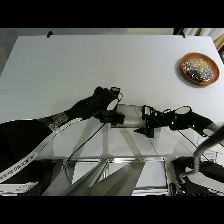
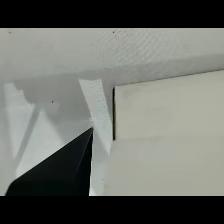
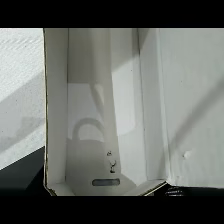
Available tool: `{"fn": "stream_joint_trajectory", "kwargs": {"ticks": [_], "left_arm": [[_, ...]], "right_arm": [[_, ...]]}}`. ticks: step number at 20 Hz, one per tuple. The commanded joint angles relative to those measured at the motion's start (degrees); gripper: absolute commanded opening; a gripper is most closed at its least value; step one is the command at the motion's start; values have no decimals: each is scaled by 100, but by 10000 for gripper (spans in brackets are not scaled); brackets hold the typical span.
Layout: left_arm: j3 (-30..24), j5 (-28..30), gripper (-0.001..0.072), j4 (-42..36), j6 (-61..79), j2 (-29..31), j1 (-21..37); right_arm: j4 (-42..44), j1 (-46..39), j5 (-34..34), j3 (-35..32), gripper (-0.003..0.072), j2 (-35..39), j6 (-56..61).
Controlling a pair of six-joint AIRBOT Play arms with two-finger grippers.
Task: Fold the box and place the chain.
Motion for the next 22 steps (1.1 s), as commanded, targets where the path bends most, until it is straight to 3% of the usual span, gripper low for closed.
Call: {"fn": "stream_joint_trajectory", "kwargs": {"ticks": [1, 3, 5, 6, 8, 10, 15, 17, 19, 20, 22], "left_arm": [[7, 72, 266, -114, -13, -142, -52], [7, 72, 264, -118, -17, -219, -107], [7, 72, 151, -116, -17, -236, -116], [7, 72, 129, -116, -15, -232, -116], [7, 70, 128, -116, -15, -232, -116], [7, 72, 4, -116, -9, -232, -120], [7, 63, 4, -118, -9, -229, -122], [7, 42, 57, -116, -2, -225, -120], [7, 28, 317, -96, 13, -192, -120], [7, 28, 353, -66, 15, -157, -116], [7, 28, 353, -72, 17, -61, -48]], "right_arm": [[2, 2, 7, 4, 323, 4, 2], [2, 2, 7, 4, 323, 4, 2], [2, 2, 7, 4, 323, 4, 2], [4, 2, 7, 4, 323, 4, 2], [2, 2, 7, 4, 323, 4, 2], [2, 2, 7, 4, 323, 4, 2], [2, 2, 7, 4, 323, 4, 2], [2, 2, 7, 4, 323, 4, 2], [2, 2, 7, 4, 323, 4, 2], [2, 2, 7, 4, 323, 4, 2], [2, 2, 7, 4, 323, 4, 2]]}}
